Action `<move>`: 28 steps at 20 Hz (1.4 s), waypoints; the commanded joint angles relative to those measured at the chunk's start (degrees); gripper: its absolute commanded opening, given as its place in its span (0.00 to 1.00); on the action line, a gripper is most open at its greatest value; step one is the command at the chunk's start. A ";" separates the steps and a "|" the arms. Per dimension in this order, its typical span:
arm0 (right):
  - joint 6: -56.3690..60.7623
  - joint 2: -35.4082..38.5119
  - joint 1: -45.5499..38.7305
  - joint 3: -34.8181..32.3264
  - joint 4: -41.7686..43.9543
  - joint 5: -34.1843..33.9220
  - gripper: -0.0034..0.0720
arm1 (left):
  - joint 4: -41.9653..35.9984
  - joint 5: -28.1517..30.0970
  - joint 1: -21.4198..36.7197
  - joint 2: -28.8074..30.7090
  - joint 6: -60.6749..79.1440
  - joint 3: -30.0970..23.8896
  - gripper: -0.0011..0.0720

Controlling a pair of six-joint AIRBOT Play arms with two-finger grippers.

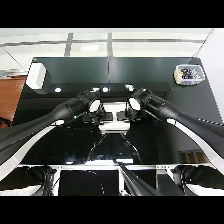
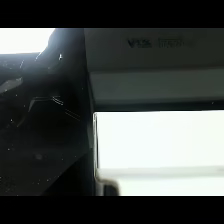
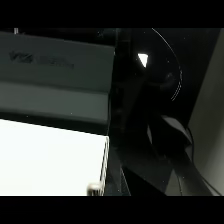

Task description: Fold the box and place the chain.

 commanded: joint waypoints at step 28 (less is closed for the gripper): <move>2.60 -2.03 1.05 1.22 3.32 3.08 0.29 | 0.20 -0.17 0.04 -0.02 0.09 0.04 0.05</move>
